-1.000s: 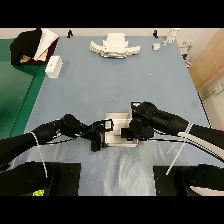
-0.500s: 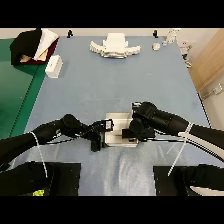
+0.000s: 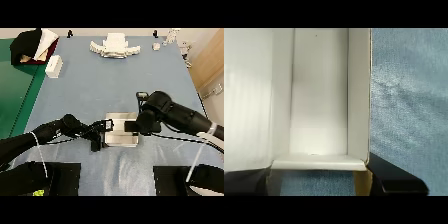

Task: Fold the box.

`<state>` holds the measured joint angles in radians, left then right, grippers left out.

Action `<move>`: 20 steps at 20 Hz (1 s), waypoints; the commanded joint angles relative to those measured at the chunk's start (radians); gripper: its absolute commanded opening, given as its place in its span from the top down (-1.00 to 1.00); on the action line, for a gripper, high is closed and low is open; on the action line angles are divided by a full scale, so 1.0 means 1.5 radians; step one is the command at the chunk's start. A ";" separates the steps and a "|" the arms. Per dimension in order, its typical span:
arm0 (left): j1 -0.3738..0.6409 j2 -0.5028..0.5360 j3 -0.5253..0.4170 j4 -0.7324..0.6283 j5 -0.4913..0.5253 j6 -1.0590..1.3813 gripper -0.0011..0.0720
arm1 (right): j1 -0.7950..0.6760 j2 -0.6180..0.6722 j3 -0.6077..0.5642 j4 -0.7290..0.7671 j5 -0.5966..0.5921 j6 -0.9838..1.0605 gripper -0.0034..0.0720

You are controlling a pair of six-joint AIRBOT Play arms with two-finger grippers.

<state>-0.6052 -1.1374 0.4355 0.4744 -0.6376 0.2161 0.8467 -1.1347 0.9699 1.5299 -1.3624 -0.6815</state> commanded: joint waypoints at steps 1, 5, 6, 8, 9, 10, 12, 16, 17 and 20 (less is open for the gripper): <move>0.000 0.000 0.001 0.000 0.000 0.000 -0.30 | -0.059 0.064 0.016 -0.089 -0.105 -0.017 0.90; 0.000 0.000 0.001 0.000 0.000 0.000 -0.30 | -0.297 0.037 -0.034 0.067 0.036 -0.241 0.90; 0.000 0.000 0.001 0.000 0.000 0.000 -0.30 | -0.357 0.014 -0.049 0.158 0.091 -0.325 0.90; 0.000 0.000 0.001 0.000 0.000 0.000 -0.30 | -0.461 -0.059 -0.056 0.370 0.133 -0.525 0.90; 0.000 0.000 0.001 0.000 0.000 0.000 -0.30 | -0.500 -0.100 -0.056 0.479 0.127 -0.627 0.90; 0.000 0.000 0.001 0.000 0.000 0.000 -0.30 | -0.523 -0.138 -0.055 0.563 0.113 -0.701 0.90; 0.000 0.000 0.001 0.000 0.000 0.000 -0.30 | -0.540 -0.219 -0.026 0.664 0.035 -0.828 0.90; 0.000 0.000 0.001 0.000 0.000 0.000 -0.30 | -0.507 -0.329 0.050 0.693 -0.127 -0.938 0.90; 0.000 0.000 0.001 0.000 0.000 0.000 -0.30 | -0.495 -0.333 0.055 0.694 -0.142 -0.955 0.90; 0.000 0.000 0.001 0.000 0.000 0.000 -0.30 | -0.453 -0.325 0.057 0.687 -0.191 -1.023 0.90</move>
<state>-0.6052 -1.1374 0.4355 0.4747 -0.6376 0.2161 0.1272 -1.5959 1.0351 2.5210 -1.5391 -2.0701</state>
